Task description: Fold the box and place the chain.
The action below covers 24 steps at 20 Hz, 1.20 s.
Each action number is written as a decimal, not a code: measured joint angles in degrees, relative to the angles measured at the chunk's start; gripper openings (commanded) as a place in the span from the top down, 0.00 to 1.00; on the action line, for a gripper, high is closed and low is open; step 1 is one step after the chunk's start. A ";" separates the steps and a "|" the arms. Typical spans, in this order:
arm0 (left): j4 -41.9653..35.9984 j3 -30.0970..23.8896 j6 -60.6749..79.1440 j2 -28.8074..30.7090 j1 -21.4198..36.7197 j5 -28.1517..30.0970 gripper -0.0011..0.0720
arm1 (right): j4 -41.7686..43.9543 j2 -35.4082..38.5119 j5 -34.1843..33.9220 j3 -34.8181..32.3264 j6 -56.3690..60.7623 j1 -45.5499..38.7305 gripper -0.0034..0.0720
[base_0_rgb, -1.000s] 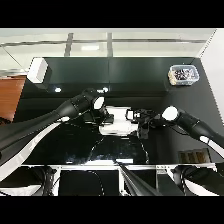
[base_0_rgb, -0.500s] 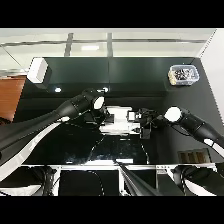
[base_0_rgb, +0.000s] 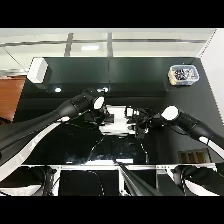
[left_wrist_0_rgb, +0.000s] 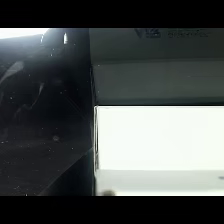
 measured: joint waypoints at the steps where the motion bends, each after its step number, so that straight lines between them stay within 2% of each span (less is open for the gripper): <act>1: 0.00 0.00 0.00 0.00 0.00 0.00 0.95 | 0.83 -0.42 -0.33 0.00 -0.11 0.44 0.63; 3: 0.00 0.00 0.00 0.00 0.00 0.00 0.95 | 1.68 -1.01 -0.79 -0.02 0.20 1.01 0.63; 4: 0.00 0.00 -0.02 0.00 0.00 0.00 0.95 | 1.99 -1.20 -0.96 -0.02 0.70 1.11 0.47; 5: 0.00 0.00 -0.02 0.00 0.00 0.00 0.95 | 2.25 -1.31 -1.07 -0.02 1.07 1.22 0.52; 6: 0.00 0.00 -0.02 0.00 0.00 0.02 0.95 | 2.36 -1.44 -1.18 -0.02 1.46 1.29 0.68; 8: 0.00 0.00 -0.04 0.00 0.00 0.00 0.95 | 2.69 -1.55 -1.31 -0.07 2.29 1.36 0.34; 9: 0.00 0.00 -0.04 0.00 0.00 0.02 0.95 | 2.73 -1.57 -1.49 -0.07 2.67 1.40 0.34; 10: -0.02 0.00 -0.07 0.00 0.00 0.02 0.95 | 2.73 -1.60 -1.64 -0.07 3.10 1.38 0.38; 11: -0.02 0.00 -0.09 0.00 0.00 0.02 0.95 | 2.62 -1.60 -1.66 -0.07 3.61 1.33 0.62; 13: -0.02 0.00 -0.22 0.00 0.00 0.00 0.95 | 1.60 -1.60 -1.66 -0.07 5.64 1.29 0.94; 16: -0.02 0.00 -0.20 0.00 0.00 0.00 0.95 | -0.79 -0.98 0.22 0.17 11.04 0.90 0.94; 18: -0.02 0.00 -0.17 0.00 0.00 0.00 0.95 | -3.08 0.42 3.32 0.85 18.56 -0.26 0.94; 21: -0.04 0.00 -0.17 0.00 0.00 -0.02 0.95 | -6.95 4.31 11.39 2.89 34.86 -5.16 0.94; 24: -0.07 0.00 -0.17 0.00 0.00 -0.04 0.95 | -10.56 8.46 20.00 4.63 47.95 -14.23 0.94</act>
